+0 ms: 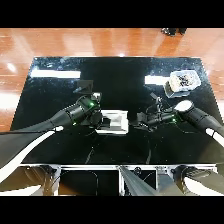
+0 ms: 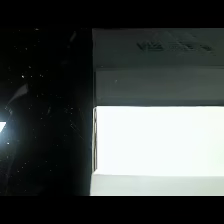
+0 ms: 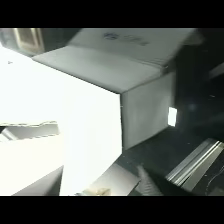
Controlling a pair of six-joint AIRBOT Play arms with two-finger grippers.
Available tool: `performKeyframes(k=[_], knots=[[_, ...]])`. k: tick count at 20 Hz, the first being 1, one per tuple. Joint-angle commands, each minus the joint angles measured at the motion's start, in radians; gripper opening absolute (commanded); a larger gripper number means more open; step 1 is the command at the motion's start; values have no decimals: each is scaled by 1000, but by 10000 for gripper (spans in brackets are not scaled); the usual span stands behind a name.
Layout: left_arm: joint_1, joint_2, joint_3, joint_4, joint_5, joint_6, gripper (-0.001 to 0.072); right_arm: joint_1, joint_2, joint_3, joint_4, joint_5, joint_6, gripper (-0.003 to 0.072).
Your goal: Fold the box and place the chain.
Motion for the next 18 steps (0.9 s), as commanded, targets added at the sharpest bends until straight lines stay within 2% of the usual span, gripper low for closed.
performKeyframes(k=[1,4,8,13,18], knots=[[-1,-1,-1,1,1,0,22,23,0,34,4,45,16,628],[-1,-1,-1,1,1,0,22,58,0,51,-18,32,60,627],[-1,-1,-1,1,1,0,22,151,0,101,-134,-31,188,627],[-1,-1,-1,1,1,0,22,319,0,219,-439,-102,497,626],[-1,-1,-1,1,1,0,22,445,-1,266,-703,-110,759,611]])
